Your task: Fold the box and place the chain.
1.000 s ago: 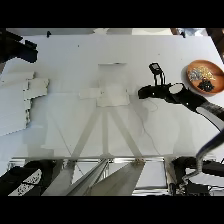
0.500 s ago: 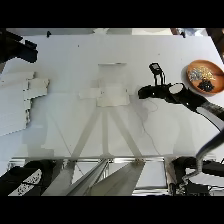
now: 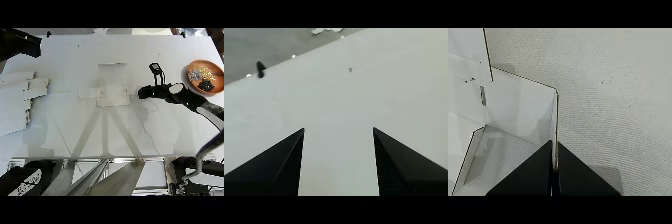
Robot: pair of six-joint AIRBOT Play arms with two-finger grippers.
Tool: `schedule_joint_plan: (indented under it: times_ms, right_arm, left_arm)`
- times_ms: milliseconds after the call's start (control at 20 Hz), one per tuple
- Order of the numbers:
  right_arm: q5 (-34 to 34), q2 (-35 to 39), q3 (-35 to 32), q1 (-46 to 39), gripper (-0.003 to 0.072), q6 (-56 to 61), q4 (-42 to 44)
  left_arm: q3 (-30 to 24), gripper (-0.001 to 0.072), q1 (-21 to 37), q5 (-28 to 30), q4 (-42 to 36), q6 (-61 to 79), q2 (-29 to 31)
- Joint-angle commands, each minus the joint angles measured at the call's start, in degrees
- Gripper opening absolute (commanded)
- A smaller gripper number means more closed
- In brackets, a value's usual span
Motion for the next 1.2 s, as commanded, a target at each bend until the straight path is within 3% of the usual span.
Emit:
schedule_joint_plan:
  times_ms: [0,50,150,250,400,500,600,850,1150]
  right_arm:
    - [0.04,0.04,-0.02,0.04,0.0015,0.02,0.00]
    - [0.04,0.04,-0.02,0.04,0.0015,0.02,0.00]
    - [0.04,0.04,-0.02,0.04,0.0015,0.02,0.00]
    - [0.04,0.04,-0.02,0.04,0.0015,0.00,0.00]
    - [0.04,0.04,-0.02,0.04,0.0015,0.00,0.00]
    - [0.04,0.04,-0.02,0.04,0.0015,0.00,0.00]
    - [0.04,0.04,-0.02,0.04,0.0015,0.00,0.00]
    - [0.04,0.04,-0.02,0.04,0.0015,0.00,0.00]
    - [0.04,0.04,-0.02,0.04,0.0015,0.00,0.00]
  left_arm:
    - [0.02,0.0467,0.02,0.55,-6.14,1.70,-0.35]
    - [0.02,0.0477,0.04,0.31,-6.23,2.97,-0.85]
    - [0.07,0.0575,0.04,-0.07,-8.09,5.05,-3.58]
    - [1.05,0.0581,0.04,-2.62,-14.51,9.88,-8.48]
    - [8.52,0.0668,0.04,-17.25,-27.17,19.17,-20.13]
    - [14.49,0.0671,-0.15,-25.29,-32.70,23.71,-28.06]
    - [19.63,0.0671,-1.11,-29.27,-34.07,24.76,-34.75]
    - [26.60,0.0669,-6.29,-29.22,-34.27,24.83,-45.07]
    - [27.56,0.0670,-10.05,-30.42,-33.44,26.67,-48.28]
